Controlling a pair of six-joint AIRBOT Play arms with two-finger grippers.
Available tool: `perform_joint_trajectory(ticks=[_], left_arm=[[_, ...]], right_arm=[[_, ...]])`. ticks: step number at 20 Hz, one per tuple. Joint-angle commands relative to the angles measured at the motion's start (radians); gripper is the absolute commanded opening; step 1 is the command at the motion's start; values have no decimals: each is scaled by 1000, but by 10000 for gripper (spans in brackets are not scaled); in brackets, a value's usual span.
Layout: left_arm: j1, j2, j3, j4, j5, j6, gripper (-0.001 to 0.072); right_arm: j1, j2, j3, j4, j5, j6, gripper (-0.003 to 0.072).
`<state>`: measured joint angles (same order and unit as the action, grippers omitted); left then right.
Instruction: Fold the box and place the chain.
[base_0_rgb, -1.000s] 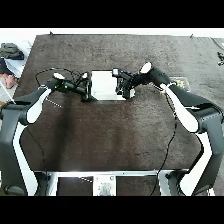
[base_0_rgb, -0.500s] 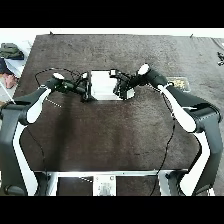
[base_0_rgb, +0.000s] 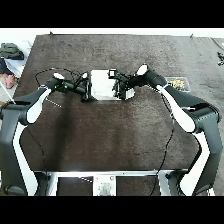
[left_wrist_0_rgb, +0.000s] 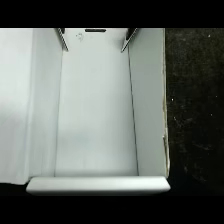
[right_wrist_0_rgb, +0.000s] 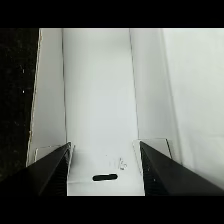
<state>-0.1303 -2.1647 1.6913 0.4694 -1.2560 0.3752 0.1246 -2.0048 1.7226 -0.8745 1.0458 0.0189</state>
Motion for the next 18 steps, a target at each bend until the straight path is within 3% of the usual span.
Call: perform_joint_trajectory(ticks=[1, 3, 4, 7, 8, 13, 18], left_arm=[[0, 1, 1, 1, 0, 0, 345], [0, 1, 1, 1, 0, 0, 345], [0, 1, 1, 1, 0, 0, 345], [0, 1, 1, 1, 0, 0, 345], [0, 1, 1, 1, 0, 0, 345], [0, 1, 1, 1, 0, 0, 345], [0, 1, 1, 0, 0, 0, 345]], right_arm=[[1, 0, 0, -23, -7, 1, 514], [1, 0, 0, -23, -7, 1, 513], [1, 0, 0, -23, -6, 1, 457], [0, 22, 0, -64, 23, 5, 71], [-1, 33, 0, -88, 29, 7, 0], [-47, 95, 0, -136, 48, 220, -3], [-151, 165, 0, -132, 84, 680, -4]])
